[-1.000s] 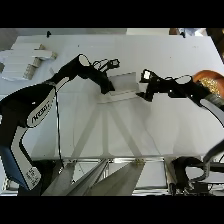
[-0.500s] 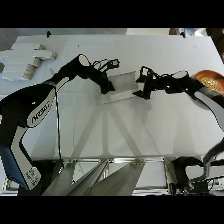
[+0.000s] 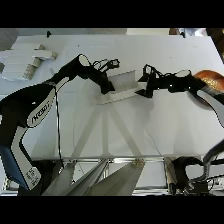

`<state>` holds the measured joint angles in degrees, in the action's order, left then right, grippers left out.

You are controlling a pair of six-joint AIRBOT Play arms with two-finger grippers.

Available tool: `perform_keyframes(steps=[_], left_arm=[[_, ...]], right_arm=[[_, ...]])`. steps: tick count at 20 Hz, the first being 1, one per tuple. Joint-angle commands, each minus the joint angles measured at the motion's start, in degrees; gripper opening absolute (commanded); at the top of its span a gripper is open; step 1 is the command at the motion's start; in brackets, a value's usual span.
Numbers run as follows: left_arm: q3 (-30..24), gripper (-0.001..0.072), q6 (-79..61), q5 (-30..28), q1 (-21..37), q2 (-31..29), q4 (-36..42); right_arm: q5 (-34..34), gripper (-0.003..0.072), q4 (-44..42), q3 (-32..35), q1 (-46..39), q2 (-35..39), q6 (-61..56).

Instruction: Fold the box and place the chain.

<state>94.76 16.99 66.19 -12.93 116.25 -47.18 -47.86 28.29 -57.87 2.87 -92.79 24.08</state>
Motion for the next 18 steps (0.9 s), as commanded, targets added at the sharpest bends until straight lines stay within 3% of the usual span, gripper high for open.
perform_keyframes(steps=[1,7,13,18], left_arm=[[0.07,0.0012,-0.02,0.02,-0.02,-0.02,-0.02],[0.07,0.0012,-0.02,0.02,-0.02,-0.02,-0.02],[0.07,0.0012,-0.02,0.02,-0.02,-0.02,-0.02],[0.07,0.0012,-0.02,0.02,-0.02,-0.02,-0.02]], right_arm=[[-4.04,0.0689,0.68,-0.04,-1.60,0.52,0.02],[-4.04,0.0689,1.07,-0.44,-1.53,0.11,1.53],[-9.07,0.0689,-0.31,-6.16,-1.81,-4.04,0.26],[-9.20,0.0689,-0.20,-8.09,-1.14,-6.36,0.07]])
